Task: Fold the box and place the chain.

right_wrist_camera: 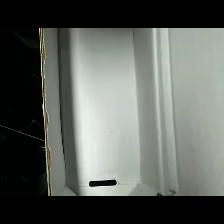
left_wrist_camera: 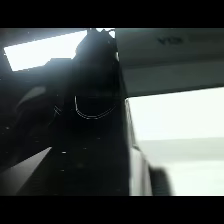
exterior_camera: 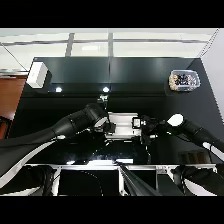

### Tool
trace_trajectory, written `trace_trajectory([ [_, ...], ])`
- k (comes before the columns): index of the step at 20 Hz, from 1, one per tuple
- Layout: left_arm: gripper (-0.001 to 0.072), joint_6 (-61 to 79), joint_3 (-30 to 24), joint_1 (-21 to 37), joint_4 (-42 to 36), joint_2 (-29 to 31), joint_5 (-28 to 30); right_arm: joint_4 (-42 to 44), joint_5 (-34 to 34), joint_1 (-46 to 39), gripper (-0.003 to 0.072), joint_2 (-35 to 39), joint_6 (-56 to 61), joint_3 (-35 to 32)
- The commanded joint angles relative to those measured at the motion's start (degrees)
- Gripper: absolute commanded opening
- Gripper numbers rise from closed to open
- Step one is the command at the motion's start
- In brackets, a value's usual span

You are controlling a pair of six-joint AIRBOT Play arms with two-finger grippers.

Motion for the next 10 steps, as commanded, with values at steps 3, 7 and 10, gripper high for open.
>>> trace_trajectory([
  [3,0.0437,-3.06,2.6,-0.55,-4.79,-2.56,1.57,0.02,0.0,0.0,0.0431,-0.02,-0.02,0.0],
  [7,0.0327,-3.17,3.91,-0.52,-5.33,-3.91,1.46,0.02,0.0,0.0,0.0431,-0.02,-0.02,0.0],
  [10,0.0271,-3.21,3.91,-0.52,-5.55,-3.98,1.05,0.02,0.0,0.0,0.043,-0.02,-0.02,0.0],
])
